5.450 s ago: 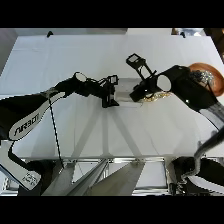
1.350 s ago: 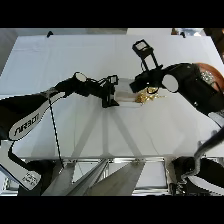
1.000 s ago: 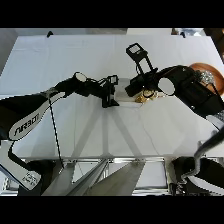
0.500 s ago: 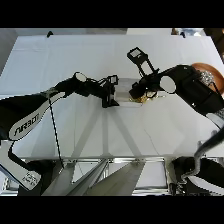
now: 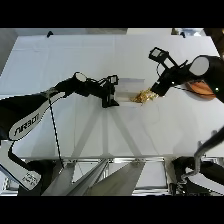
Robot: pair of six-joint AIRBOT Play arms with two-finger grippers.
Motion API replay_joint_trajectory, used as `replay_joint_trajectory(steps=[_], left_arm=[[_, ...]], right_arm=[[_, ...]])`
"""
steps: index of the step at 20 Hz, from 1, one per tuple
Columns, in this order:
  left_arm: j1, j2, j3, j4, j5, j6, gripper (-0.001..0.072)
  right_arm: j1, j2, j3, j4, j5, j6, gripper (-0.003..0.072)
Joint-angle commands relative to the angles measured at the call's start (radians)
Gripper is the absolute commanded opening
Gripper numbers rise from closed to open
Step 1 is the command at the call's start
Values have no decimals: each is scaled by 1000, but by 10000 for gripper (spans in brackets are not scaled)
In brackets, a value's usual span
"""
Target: Fold the box and place the chain.
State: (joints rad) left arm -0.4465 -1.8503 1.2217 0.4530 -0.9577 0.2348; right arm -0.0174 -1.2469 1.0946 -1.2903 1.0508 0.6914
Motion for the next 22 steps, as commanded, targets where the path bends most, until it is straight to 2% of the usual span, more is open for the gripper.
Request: replay_joint_trajectory(steps=[1,2,4,9,14,15,16,17,18,22], left_arm=[[0,0,0,0,0,0,157],[0,0,0,0,0,0,157],[0,0,0,0,0,0,157],[0,0,0,0,0,0,157],[0,0,0,0,0,0,157],[0,0,0,0,0,0,157],[0,0,0,0,0,0,157],[0,0,0,0,0,0,157],[0,0,0,0,0,0,157],[0,0,0,0,0,0,157]], right_arm=[[-85,-93,0,74,-10,-301,608],[-81,-134,0,74,-10,-315,609],[-64,-216,0,24,-40,-366,657],[-60,-335,0,-23,-155,-386,658],[-60,-396,0,-22,-142,-346,639],[-60,-396,0,-22,-135,-347,535],[-60,-396,0,-23,-128,-348,380],[-60,-394,0,-22,-121,-348,186],[-60,-392,0,-22,-111,-348,26],[-60,-349,0,-22,-90,-302,9]])
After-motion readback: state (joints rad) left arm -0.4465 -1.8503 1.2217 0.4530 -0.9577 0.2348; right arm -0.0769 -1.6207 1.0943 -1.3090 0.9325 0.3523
